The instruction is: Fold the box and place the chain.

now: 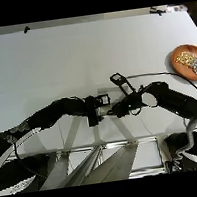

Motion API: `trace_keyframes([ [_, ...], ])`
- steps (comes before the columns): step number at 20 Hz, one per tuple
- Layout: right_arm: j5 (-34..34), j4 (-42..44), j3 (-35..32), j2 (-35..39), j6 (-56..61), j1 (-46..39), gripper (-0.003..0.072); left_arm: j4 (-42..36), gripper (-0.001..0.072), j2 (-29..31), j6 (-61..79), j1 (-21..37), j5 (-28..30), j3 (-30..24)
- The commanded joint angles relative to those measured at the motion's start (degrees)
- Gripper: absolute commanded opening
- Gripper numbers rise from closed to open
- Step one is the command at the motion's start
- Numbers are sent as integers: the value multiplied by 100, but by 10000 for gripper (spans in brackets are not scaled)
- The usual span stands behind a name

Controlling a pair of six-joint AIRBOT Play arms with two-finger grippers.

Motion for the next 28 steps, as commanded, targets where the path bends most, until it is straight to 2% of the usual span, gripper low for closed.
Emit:
trace_keyframes([
  [1,-61,-461,2,599,2,-4,276,2,138,0,2,2,2,0],
  [5,592,-1032,2,1281,13,-299,277,2,138,0,2,2,0,0],
  [9,643,-1580,2,1502,107,-1665,282,2,138,0,2,2,2,0],
  [10,608,-1698,2,1464,7,-2044,318,2,138,0,2,2,2,0],
  [13,31,-1810,2,951,-1082,-2802,363,2,138,0,0,2,2,0],
  [14,-164,-1812,2,671,-1526,-2887,422,2,138,0,0,2,0,0],
  [19,-210,-1744,2,-664,-3097,-2900,451,2,138,0,0,2,2,0],
  [25,-133,-940,2,-839,-5263,-2900,450,2,138,0,2,2,2,0],
  [28,-149,-914,2,-852,-5379,-2900,439,2,138,0,2,2,2,0],
])
